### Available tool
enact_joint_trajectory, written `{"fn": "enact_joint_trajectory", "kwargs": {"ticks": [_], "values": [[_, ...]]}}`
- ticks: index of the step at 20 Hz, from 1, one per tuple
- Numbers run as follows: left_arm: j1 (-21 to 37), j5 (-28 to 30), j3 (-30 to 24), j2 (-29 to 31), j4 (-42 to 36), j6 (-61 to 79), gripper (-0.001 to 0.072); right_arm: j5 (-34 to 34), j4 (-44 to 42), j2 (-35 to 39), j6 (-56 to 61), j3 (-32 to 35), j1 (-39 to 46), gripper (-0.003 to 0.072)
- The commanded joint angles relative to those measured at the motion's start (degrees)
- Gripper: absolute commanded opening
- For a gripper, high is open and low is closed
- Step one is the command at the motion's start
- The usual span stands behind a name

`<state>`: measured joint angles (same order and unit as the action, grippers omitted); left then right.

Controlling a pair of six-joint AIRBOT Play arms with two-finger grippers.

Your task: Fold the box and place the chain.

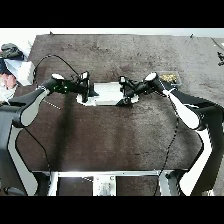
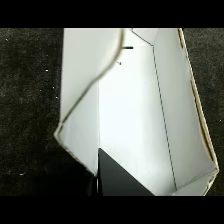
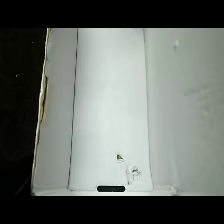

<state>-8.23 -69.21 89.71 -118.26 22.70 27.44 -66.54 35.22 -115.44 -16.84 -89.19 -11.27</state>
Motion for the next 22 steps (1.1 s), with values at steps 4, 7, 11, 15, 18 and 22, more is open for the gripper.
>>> {"fn": "enact_joint_trajectory", "kwargs": {"ticks": [4,7,11,15,18,22], "values": [[0.0,0.0,0.0,0.0,0.0,0.0,0.0012,1.1,0.6,-0.2,0.2,-0.1,-0.1,0.0612],[0.0,0.0,0.0,0.0,0.0,0.0,0.0012,1.5,0.6,-0.2,0.1,-0.1,-0.1,0.0592],[0.0,0.0,0.0,0.0,0.0,0.0,0.0012,1.4,0.5,-0.2,0.1,-0.1,-0.1,0.052],[0.0,0.0,0.0,0.0,0.0,0.0,0.0012,1.4,0.1,-0.2,0.1,-0.1,-0.1,0.0715],[0.0,0.0,0.0,0.0,0.0,0.0,0.0012,1.4,0.0,-0.2,0.0,-0.1,-0.1,0.0715],[0.0,0.0,0.0,0.0,0.0,0.0,0.0012,1.2,-2.5,-0.2,0.0,-0.1,1.0,0.0714]]}}
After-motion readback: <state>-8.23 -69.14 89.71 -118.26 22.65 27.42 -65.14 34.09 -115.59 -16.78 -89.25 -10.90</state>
